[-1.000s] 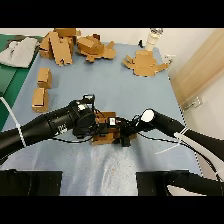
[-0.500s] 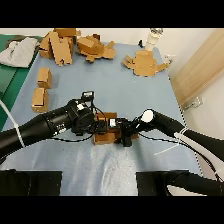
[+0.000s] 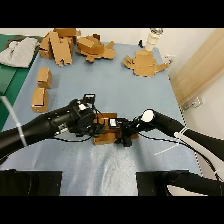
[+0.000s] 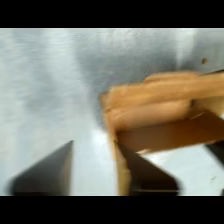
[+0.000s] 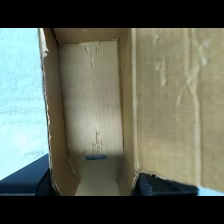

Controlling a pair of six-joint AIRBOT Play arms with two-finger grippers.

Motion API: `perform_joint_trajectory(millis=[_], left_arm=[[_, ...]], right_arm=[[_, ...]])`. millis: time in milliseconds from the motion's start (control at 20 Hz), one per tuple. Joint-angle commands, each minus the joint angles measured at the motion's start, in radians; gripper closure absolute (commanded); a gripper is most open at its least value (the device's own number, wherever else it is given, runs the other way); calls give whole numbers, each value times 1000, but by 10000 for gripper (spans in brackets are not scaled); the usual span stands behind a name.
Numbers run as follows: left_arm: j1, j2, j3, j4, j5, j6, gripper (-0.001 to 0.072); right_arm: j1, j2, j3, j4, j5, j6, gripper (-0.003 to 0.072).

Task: Fold the box.

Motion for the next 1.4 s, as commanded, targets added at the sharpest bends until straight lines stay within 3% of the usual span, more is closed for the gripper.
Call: perform_joint_trajectory(millis=[0, 150, 200, 300, 350, 450, 550, 650, 800, 850, 900, 950, 1000, 1050, 1150, 1200, 1300, 1350], left_arm=[[0, 90, 2, 66, -171, 44, 606], [0, 196, -10, 95, -190, 168, 632], [0, 224, -28, 79, -185, 366, 695], [3, 279, -106, -81, -183, 834, 696], [29, 298, -156, -136, -185, 953, 697], [148, 297, -253, -142, -190, 1091, 696], [303, 260, -332, -41, -132, 1222, 696], [417, 220, -356, -4, 40, 1151, 696], [497, 185, -352, -34, 456, 1185, 697], [509, 182, -352, -116, 607, 1326, 698], [520, 178, -350, -261, 692, 1542, 698], [541, 165, -350, -436, 688, 1767, 699], [584, 140, -350, -665, 589, 2015, 700], [645, 105, -349, -882, 435, 2238, 700], [795, 12, -348, -1214, 153, 2449, 698], [840, -23, -348, -1272, 75, 2570, 697], [864, -59, -349, -1194, 26, 2775, 695], [848, -61, -349, -1138, 33, 2781, 549]], right_arm=[[0, 1, 1, 3, 2, 0, 246], [0, 1, 1, 3, 2, 0, 247], [0, 1, 1, 3, 2, 0, 246], [0, 1, 1, 2, 2, 0, 247], [0, 1, 1, 3, 2, 0, 246], [0, 1, 1, 3, 2, 0, 247], [0, 1, 1, 3, 2, 0, 247], [0, 1, 1, 3, 2, 0, 247], [0, 1, 1, 3, 2, 1, 247], [0, 1, 1, 4, 2, 1, 247], [0, 1, 1, 4, 2, 2, 247], [0, 1, 1, 3, 2, 5, 247], [0, 1, 1, 3, 1, 14, 247], [0, 1, 1, 4, 0, 19, 247], [0, 1, 1, 3, 0, 19, 247], [0, 1, 1, 3, 0, 19, 247], [0, 1, 1, 3, -8, 20, 247], [0, 1, 1, 3, -18, 21, 247]])
